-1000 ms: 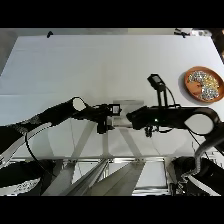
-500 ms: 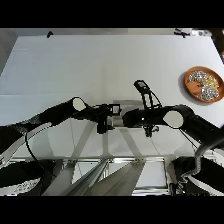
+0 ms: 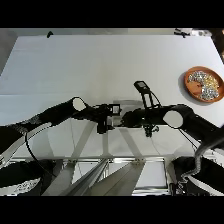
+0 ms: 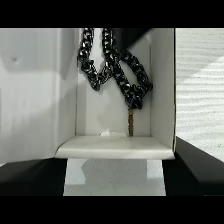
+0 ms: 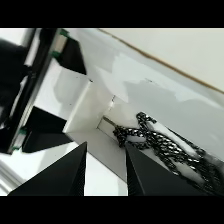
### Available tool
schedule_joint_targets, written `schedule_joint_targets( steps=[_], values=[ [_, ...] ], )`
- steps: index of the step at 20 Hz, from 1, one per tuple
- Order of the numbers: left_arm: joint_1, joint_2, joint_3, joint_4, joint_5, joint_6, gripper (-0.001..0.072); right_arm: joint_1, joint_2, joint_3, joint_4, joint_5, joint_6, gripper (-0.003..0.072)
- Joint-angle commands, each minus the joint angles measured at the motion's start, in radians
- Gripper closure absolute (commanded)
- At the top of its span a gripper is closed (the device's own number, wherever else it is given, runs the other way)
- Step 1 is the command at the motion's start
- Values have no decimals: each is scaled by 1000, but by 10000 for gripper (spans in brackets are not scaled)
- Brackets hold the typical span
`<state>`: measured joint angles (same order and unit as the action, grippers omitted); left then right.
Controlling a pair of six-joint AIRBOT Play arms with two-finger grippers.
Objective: Fold the box and place the chain.
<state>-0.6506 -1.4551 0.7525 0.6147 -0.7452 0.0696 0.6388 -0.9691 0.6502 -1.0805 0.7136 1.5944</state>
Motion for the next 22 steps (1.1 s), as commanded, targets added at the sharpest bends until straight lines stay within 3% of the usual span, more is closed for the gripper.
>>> schedule_joint_targets(
  steps=[1,4,6,9,12,13,14,22],
  values=[
    [1,0,1,0,0,0,696,-87,145,1,-81,169,14,412],
    [1,0,1,0,0,0,696,-254,249,1,-189,420,-26,413],
    [1,0,1,0,0,0,696,-313,255,-6,-249,490,-147,414],
    [1,0,1,0,0,0,696,-326,243,-86,-249,391,-302,405],
    [1,0,1,0,0,0,696,-326,193,-159,-246,349,-458,320],
    [1,0,1,0,0,0,696,-326,172,-174,-227,336,-500,237],
    [1,0,1,0,0,0,696,-326,148,-184,-201,319,-532,207],
    [1,0,1,0,0,0,696,-326,-12,-186,-164,180,-557,209]
  ],
)
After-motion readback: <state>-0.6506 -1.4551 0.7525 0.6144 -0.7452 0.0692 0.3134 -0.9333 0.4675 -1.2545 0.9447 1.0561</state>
